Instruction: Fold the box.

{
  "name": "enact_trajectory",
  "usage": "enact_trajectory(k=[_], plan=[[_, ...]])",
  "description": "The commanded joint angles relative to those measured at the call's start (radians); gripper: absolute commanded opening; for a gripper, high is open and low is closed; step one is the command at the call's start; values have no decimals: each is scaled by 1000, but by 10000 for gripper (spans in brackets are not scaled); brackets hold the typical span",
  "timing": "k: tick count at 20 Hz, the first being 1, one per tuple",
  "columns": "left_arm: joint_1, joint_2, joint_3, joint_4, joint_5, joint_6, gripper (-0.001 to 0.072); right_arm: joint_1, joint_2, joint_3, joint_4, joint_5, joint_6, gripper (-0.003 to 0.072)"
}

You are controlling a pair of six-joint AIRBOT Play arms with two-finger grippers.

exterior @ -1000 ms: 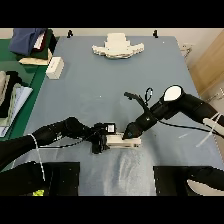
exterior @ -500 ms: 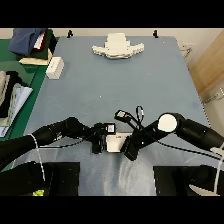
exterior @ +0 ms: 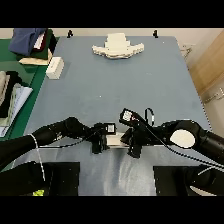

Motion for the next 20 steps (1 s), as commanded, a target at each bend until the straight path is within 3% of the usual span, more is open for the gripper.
enact_trajectory(k=[1, 2, 8, 9, 11, 12, 20], plan=[[1, 0, 0, 0, 0, 0, 412, 4, 26, -2, -120, -50, -18, 310], [1, 0, 0, 0, 0, 0, 412, 4, 18, -2, -115, -44, -40, 389], [1, 0, 0, 0, 0, 0, 412, 5, -8, -76, -39, -18, -294, 393], [1, 0, 0, 0, 0, 0, 412, 5, -6, -85, -18, -18, -332, 460], [1, 0, 0, 0, -1, 0, 412, 11, -5, -101, -5, -21, -400, 481], [1, 0, 0, 0, 0, 0, 412, 12, -6, -110, -5, -29, -426, 531], [1, 0, 0, 0, 1, 0, 412, 17, -25, -117, -146, -140, -485, 530]])
